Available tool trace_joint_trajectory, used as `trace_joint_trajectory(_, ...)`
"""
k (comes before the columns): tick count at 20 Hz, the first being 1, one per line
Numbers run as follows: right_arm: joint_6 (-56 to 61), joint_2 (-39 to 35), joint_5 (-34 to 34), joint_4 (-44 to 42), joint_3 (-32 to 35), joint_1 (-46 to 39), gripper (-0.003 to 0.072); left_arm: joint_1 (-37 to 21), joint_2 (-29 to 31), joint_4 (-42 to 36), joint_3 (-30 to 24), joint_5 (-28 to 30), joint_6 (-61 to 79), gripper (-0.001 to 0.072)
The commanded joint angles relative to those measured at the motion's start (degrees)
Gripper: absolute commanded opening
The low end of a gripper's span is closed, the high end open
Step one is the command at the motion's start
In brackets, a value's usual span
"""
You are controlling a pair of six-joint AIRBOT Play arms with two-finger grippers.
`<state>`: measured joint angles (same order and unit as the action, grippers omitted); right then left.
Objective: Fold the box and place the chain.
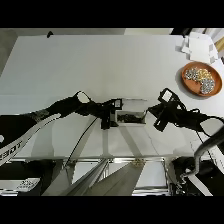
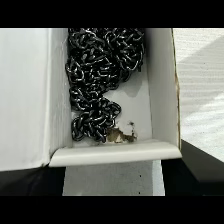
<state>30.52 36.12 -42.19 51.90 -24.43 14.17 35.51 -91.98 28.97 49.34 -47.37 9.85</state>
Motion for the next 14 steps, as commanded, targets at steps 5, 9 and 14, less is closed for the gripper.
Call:
trace_joint_trajectory(5,-13.6,7.1,-0.1,-32.8,-0.4,1.7,0.0012,0.0,0.0,0.0,0.0,0.0,0.0,0.0008)
trace_joint_trajectory(9,-16.1,15.8,3.4,-32.9,-0.4,9.5,0.0013,0.0,0.0,0.0,0.0,0.0,0.0,0.0008)
trace_joint_trajectory(14,-15.4,20.2,10.1,-33.0,-0.4,11.5,0.0061,0.0,0.0,0.0,0.0,0.0,0.0,0.0008)
